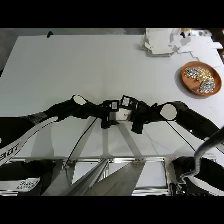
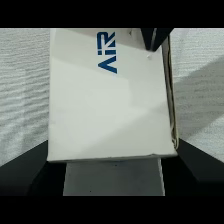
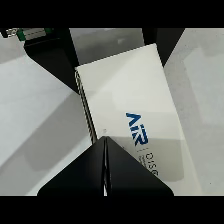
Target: Fold the box and place the chain.
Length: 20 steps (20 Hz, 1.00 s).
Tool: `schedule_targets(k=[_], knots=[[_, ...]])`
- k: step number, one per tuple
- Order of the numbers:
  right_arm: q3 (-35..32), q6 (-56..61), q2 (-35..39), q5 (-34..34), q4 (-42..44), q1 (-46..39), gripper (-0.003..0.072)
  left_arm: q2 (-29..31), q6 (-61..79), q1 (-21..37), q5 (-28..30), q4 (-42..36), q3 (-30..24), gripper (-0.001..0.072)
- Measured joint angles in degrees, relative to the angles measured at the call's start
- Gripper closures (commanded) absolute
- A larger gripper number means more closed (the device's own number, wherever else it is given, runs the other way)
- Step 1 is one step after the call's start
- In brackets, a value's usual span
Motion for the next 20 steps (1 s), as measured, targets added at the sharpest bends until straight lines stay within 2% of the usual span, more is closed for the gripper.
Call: schedule_targets(k=[5,6,9,14,16,20], knots=[[-0.04,0.24,0.0,-0.44,-0.07,0.0,0.0668,0.0,0.0,0.0,0.0,0.0,0.0,0.064],[-0.07,0.61,0.0,-0.55,-0.04,0.0,0.0631,0.0,0.0,0.0,0.0,0.0,0.0,0.064],[-0.15,1.79,1.18,-1.7,-0.37,0.04,0.0621,0.0,-0.15,0.0,-0.02,-0.07,0.0,0.064],[-0.09,11.43,10.12,-3.76,-6.16,-1.51,0.0626,0.0,-0.09,0.0,-0.02,-0.07,0.0,0.064],[-0.09,19.67,13.75,0.57,-11.13,-4.57,0.0629,0.0,-0.07,0.0,-0.02,-0.04,0.0,0.064],[-0.79,37.16,17.09,15.78,-21.11,-15.17,0.0651,0.0,-0.04,0.0,-0.02,-0.04,0.0,0.064]])
